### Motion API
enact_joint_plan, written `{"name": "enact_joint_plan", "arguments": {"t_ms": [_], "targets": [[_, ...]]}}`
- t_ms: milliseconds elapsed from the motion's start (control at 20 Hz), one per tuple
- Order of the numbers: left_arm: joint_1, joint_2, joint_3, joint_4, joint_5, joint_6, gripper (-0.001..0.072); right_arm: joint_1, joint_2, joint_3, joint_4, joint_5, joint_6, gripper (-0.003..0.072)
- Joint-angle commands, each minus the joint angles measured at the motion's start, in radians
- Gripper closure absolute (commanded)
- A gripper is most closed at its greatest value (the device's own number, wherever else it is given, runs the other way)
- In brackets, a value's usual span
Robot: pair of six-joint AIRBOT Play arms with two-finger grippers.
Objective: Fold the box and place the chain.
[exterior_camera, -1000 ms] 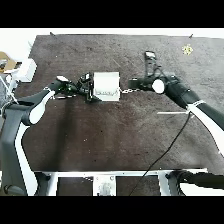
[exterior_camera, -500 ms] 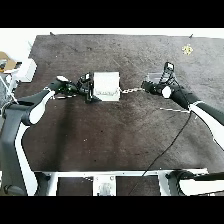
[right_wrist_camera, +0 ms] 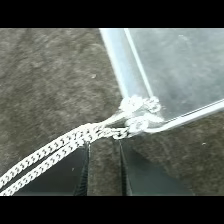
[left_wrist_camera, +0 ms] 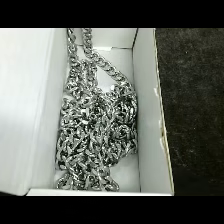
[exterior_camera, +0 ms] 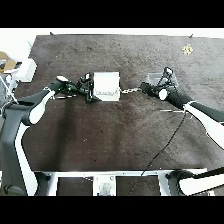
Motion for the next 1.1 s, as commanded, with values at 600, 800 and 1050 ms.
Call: {"name": "enact_joint_plan", "arguments": {"t_ms": [600, 800, 1050], "targets": [[0.0, -0.001, 0.0, 0.0, 0.0, 0.0, 0.0419, 0.035, -0.048, 0.0, 0.025, -0.235, 0.158, 0.0683], [0.0, -0.001, 0.0, 0.0, 0.0, 0.0, 0.0419, 0.076, 0.068, 0.0, -0.03, -0.174, 0.158, 0.0683], [0.0, -0.001, 0.0, 0.0, 0.0, 0.0, 0.0419, 0.227, 0.319, 0.003, -0.16, -0.267, 0.158, 0.0684]]}}
